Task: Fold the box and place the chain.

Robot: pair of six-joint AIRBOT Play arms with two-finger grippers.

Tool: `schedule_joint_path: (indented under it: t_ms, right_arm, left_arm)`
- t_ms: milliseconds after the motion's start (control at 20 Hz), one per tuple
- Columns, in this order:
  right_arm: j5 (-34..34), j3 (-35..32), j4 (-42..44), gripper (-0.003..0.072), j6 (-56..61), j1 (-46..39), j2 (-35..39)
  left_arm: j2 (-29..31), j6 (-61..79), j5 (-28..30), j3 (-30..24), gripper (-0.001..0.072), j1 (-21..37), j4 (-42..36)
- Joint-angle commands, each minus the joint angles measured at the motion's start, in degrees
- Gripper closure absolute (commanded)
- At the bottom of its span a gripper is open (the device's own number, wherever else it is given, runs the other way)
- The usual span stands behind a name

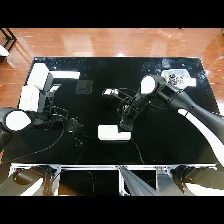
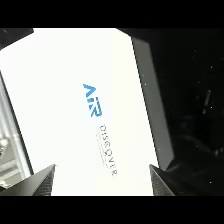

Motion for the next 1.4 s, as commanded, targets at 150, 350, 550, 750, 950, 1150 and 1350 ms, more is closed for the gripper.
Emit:
schedule_joint_path:
  t_ms: [150, 350, 550, 750, 950, 1150, 1350]
  right_arm:
    - [-3.5, -0.5, -3.7, -0.0017, -0.2, 3.2, 0.0]
    - [-3.4, -0.5, -6.5, -0.0017, 0.9, 4.9, 0.7]
    - [-3.3, -0.5, -7.9, -0.0017, 3.0, 5.0, 2.7]
    - [-1.5, -0.5, -7.9, -0.0017, 3.6, 6.4, 3.0]
    - [-2.8, -0.5, -10.4, -0.0016, 7.4, 9.9, 3.0]
    - [-5.2, -0.6, -15.2, -0.0017, 9.5, 11.6, 3.0]
    - [-6.0, -0.6, -15.4, -0.0015, 9.5, 11.6, 3.0]
  left_arm:
    - [0.0, 0.0, 0.1, 0.0, 0.0079, 0.0, 0.1]
    - [0.0, 0.0, 0.1, 0.0, 0.0079, 0.0, 0.1]
    - [0.0, 0.0, 0.1, 0.0, 0.0079, 0.0, 0.1]
    - [0.0, 0.0, 0.1, 0.0, 0.0079, 0.0, 0.1]
    - [0.0, 0.0, 0.1, 0.0, 0.0079, 0.0, 0.1]
    - [0.0, 0.0, 0.1, 0.0, 0.0079, 0.0, 0.1]
    - [0.0, 0.0, 0.1, -0.1, 0.0079, 0.0, 0.1]
